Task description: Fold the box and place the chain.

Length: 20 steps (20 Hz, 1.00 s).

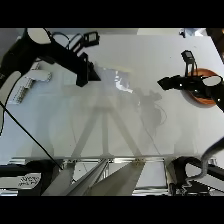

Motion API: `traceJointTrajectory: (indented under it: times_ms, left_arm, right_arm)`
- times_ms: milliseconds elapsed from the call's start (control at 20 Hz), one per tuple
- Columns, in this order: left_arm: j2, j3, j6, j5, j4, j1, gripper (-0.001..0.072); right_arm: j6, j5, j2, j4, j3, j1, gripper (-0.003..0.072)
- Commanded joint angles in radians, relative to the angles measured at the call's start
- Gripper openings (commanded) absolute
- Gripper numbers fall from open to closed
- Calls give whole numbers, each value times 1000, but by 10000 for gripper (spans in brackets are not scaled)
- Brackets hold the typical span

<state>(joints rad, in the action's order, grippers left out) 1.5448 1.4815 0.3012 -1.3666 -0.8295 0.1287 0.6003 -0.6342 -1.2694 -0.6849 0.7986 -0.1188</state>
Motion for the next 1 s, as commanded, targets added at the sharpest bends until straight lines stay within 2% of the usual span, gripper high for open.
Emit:
traceJointTrajectory:
  times_ms: [0,150,250,350,500,700,950]
  left_arm:
    - [-9,-169,-174,153,116,13,-3]
    - [-8,-320,-365,296,355,8,1]
    - [-4,-400,-517,348,420,8,1]
    - [12,-451,-618,362,426,8,2]
    - [50,-461,-624,380,435,8,2]
    - [84,-461,-667,465,463,8,2]
    - [132,-461,-748,426,490,8,2]
  right_arm:
    - [0,-1,1,0,1,-1,439]
    - [0,-1,1,0,1,-1,439]
    - [0,-1,1,0,1,-1,439]
    - [0,-1,1,0,1,-1,439]
    - [0,-1,1,0,1,-1,439]
    - [0,-1,1,0,1,-1,439]
    - [0,-1,1,0,1,-1,439]
